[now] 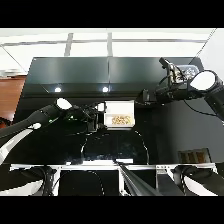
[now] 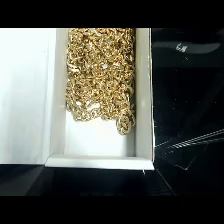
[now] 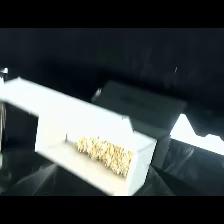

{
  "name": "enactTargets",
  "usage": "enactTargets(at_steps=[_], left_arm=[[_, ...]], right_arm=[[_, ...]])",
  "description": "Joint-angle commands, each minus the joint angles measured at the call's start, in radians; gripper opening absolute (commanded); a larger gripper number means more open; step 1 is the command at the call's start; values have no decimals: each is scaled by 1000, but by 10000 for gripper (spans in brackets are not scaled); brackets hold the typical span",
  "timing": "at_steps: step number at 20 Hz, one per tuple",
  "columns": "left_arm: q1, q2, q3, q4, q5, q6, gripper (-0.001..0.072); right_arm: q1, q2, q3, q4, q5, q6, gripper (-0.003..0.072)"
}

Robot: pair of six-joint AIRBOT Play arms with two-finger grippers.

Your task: Fold the box and place the chain.

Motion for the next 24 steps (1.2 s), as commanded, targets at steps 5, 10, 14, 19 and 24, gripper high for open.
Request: enactTargets(at_steps=[5,10,14,19,24], left_arm=[[-3,-1,1,1,13,-4,439],[-3,-1,1,2,13,-3,439],[-3,-1,1,2,13,-4,439],[-3,-1,1,2,13,-4,439],[-3,-1,1,3,12,-4,439]], right_arm=[[11,-95,0,112,-269,-139,678],[74,-180,0,51,-256,-613,677],[79,-158,27,33,-55,-941,676],[109,-158,20,27,54,-1056,676],[183,-206,-3,37,33,-1128,676]])
